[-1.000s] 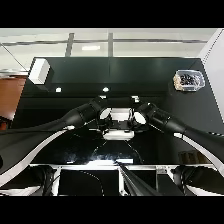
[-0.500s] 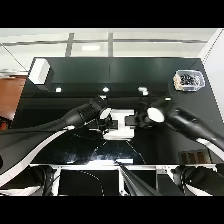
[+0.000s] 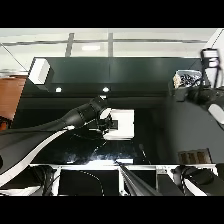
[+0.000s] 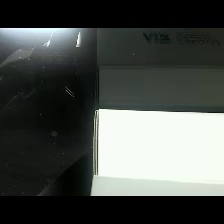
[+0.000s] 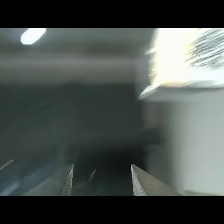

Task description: Fold the box and place the chain.

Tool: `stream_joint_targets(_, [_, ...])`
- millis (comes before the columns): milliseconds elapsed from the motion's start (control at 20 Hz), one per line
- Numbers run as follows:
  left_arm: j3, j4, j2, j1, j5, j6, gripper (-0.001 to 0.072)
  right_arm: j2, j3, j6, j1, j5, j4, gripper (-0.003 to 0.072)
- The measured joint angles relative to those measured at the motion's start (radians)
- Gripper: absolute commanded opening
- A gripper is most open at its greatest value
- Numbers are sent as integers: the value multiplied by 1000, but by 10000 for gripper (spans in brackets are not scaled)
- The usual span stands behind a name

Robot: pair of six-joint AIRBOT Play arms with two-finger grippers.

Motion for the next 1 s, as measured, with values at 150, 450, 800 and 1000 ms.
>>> stream_joint_targets(150, [0, 0, 0, 0, 0, 0, 29, -84, -21, -5, -224, -196, 30, 712])
stream_joint_targets(450, [0, 1, 0, 0, 0, 0, 29, -497, 248, -198, -462, -374, 349, 703])
stream_joint_targets(800, [0, 5, 0, 0, 0, 0, 29, -940, 667, -231, -518, -197, 423, 594])
stream_joint_targets(1000, [0, 6, 0, 0, -1, 0, 29, -1014, 735, -195, -544, -160, 378, 595])
